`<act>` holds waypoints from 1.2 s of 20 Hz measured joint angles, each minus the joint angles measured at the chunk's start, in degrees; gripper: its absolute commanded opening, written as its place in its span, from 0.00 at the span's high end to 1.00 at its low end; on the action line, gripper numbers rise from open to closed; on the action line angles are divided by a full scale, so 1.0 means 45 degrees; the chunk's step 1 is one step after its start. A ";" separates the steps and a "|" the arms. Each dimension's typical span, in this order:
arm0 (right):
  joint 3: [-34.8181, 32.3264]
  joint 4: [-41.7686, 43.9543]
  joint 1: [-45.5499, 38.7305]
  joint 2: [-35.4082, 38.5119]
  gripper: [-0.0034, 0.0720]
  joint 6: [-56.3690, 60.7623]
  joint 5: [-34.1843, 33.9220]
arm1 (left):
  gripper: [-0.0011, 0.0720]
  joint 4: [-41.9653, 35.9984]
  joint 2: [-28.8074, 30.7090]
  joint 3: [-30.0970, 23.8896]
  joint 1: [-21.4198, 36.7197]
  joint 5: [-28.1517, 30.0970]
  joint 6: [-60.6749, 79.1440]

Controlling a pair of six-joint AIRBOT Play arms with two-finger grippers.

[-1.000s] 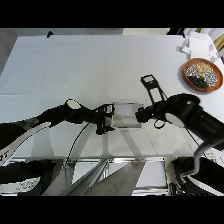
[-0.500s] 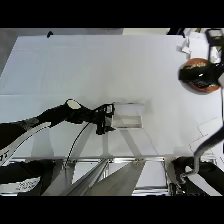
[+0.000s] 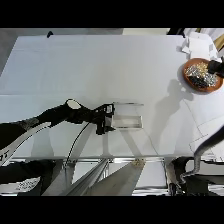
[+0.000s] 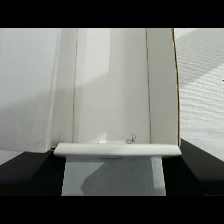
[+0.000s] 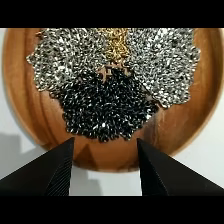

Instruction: Fold the box and place the chain.

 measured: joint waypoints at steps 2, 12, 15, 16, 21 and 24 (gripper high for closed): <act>0.0267 0.0466 -0.0155 -0.0981 0.43 -0.0053 0.0019 | 0.80 0.0000 0.0000 0.0000 0.0000 0.0000 0.0000; 0.0544 0.1496 -0.0316 -0.2885 0.56 -0.0107 0.0015 | 0.80 0.0000 0.0000 0.0000 0.0000 0.0000 -0.0005; 0.0539 0.1535 -0.0316 -0.2953 0.59 -0.0112 0.0034 | 0.80 0.0000 0.0000 0.0000 0.0000 0.0000 0.0000; 0.0539 0.1535 -0.0316 -0.2973 0.73 -0.0112 0.0049 | 0.80 0.0000 0.0000 0.0000 0.0000 0.0000 0.0000; 0.0544 0.1559 -0.0321 -0.2919 0.93 -0.0121 0.0306 | 0.80 0.0000 0.0000 0.0000 0.0000 0.0000 -0.0005; 0.0539 0.1545 -0.0321 -0.2443 0.93 -0.0277 0.0690 | 0.80 0.0000 0.0000 0.0000 0.0000 0.0000 -0.0005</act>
